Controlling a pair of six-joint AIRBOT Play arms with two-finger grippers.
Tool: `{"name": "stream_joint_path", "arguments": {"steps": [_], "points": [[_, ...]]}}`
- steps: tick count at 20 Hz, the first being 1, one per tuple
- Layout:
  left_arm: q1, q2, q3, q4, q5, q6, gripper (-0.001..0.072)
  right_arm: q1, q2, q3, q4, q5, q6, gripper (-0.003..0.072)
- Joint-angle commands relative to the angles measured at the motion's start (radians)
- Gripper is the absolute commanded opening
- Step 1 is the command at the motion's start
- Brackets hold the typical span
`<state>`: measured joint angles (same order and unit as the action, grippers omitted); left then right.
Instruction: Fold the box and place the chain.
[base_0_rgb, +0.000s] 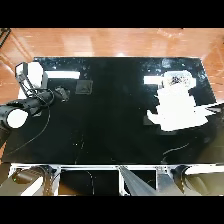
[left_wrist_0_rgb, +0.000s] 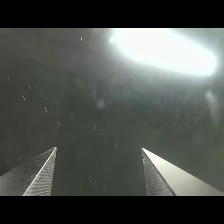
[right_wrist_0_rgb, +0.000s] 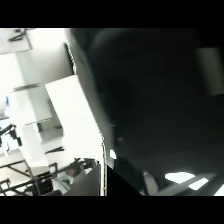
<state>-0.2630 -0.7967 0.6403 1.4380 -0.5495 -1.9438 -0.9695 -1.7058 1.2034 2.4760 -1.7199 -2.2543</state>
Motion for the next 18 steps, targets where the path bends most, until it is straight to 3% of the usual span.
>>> {"name": "stream_joint_path", "arguments": {"steps": [1,4,10,14,16,18], "points": [[-0.039,-0.001,0.000,-0.008,-0.062,0.045,0.0622,0.098,0.145,-0.163,0.068,0.072,-0.009,0.0025],[-0.070,-0.001,0.000,-0.007,-0.056,0.056,0.0622,0.233,0.274,-0.309,0.073,0.169,0.028,0.0025],[-0.071,-0.001,0.000,-0.121,-0.057,0.056,0.0622,0.615,0.589,-0.632,0.233,0.539,0.158,0.0025],[-0.075,-0.011,-0.001,-0.130,-0.069,0.108,0.0622,0.919,0.766,-0.682,0.236,0.799,0.124,0.0025],[-0.032,-0.027,-0.001,-0.253,-0.114,0.111,0.0622,1.021,0.803,-0.682,0.236,0.826,-0.089,0.0024],[0.032,-0.052,-0.001,-0.352,-0.174,0.195,0.0622,1.072,0.812,-0.682,0.234,0.804,-0.176,0.0025]]}}
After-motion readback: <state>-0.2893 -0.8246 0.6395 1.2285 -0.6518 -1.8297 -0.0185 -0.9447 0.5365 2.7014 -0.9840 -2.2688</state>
